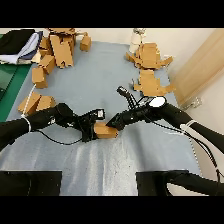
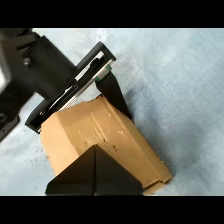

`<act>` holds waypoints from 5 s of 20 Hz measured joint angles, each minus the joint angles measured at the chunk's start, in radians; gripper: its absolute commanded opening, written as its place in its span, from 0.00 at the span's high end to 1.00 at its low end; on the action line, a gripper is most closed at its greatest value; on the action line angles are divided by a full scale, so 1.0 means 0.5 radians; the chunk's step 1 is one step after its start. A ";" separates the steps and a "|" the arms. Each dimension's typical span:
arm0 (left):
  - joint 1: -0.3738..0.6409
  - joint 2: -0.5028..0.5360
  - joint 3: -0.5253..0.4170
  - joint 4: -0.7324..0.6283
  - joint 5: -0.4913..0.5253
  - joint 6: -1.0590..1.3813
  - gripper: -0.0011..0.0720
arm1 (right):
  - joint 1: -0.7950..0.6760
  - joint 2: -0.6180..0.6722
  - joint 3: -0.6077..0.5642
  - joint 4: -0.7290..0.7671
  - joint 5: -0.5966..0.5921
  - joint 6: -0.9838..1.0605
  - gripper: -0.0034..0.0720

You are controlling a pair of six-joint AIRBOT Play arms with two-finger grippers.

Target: Fold the box.

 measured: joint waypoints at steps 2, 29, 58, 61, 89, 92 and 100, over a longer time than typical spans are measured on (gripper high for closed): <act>0.000 0.000 0.000 0.000 0.000 0.000 0.16 | 0.058 0.043 0.000 -0.134 -0.015 -0.008 0.87; 0.000 0.000 0.000 0.001 0.001 0.001 0.16 | 0.762 0.262 0.000 -1.488 -0.570 -0.255 0.37; 0.000 0.000 0.000 0.001 0.001 0.002 0.16 | 0.748 0.449 -0.004 -1.511 -0.442 0.352 0.59; 0.000 0.000 0.000 0.002 0.001 0.002 0.16 | 0.658 0.582 -0.005 -1.616 -0.357 0.853 0.95; 0.000 0.000 0.000 -0.001 0.002 0.001 0.16 | 0.510 0.519 -0.700 0.251 -1.171 1.662 0.95; 0.000 0.000 0.000 0.000 0.002 0.001 0.16 | 0.510 0.473 -0.701 0.257 -1.173 1.658 0.95; 0.000 0.000 0.000 0.000 0.002 0.001 0.16 | 0.458 0.800 -0.700 0.117 -1.168 1.696 0.95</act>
